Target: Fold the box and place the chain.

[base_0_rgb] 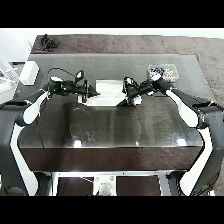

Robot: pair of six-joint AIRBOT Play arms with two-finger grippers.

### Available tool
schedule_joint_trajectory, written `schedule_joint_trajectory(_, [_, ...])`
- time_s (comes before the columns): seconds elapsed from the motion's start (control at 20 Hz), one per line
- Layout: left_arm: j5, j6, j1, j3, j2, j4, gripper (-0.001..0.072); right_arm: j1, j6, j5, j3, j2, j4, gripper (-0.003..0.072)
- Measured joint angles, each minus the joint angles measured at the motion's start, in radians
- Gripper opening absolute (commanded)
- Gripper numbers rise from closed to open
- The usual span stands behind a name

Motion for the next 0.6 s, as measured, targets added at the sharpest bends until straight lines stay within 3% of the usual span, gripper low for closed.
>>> schedule_joint_trajectory(0.05, [0.000,-0.004,0.000,0.000,0.000,-0.001,0.0022,0.000,0.000,0.000,0.000,0.000,0.000,0.0583])
schedule_joint_trajectory(0.1, [0.000,-0.006,0.000,0.000,0.000,-0.002,0.0157,0.000,0.000,0.000,0.000,0.000,0.000,0.0584])
schedule_joint_trajectory(0.15, [0.003,-0.008,-0.001,0.000,0.000,0.001,0.0545,0.000,0.000,0.000,0.000,0.000,0.000,0.0584])
schedule_joint_trajectory(0.2, [0.004,-0.010,-0.001,-0.001,-0.003,0.001,0.0696,0.000,0.000,0.002,0.000,0.000,0.000,0.0584])
schedule_joint_trajectory(0.25, [0.001,-0.013,-0.002,0.000,-0.002,-0.009,0.0651,0.000,0.000,0.002,0.000,0.000,0.000,0.0583])
schedule_joint_trajectory(0.6, [-0.063,-0.018,0.003,0.019,-0.001,-0.075,0.0651,0.000,0.000,0.002,0.000,0.000,0.000,0.0583])
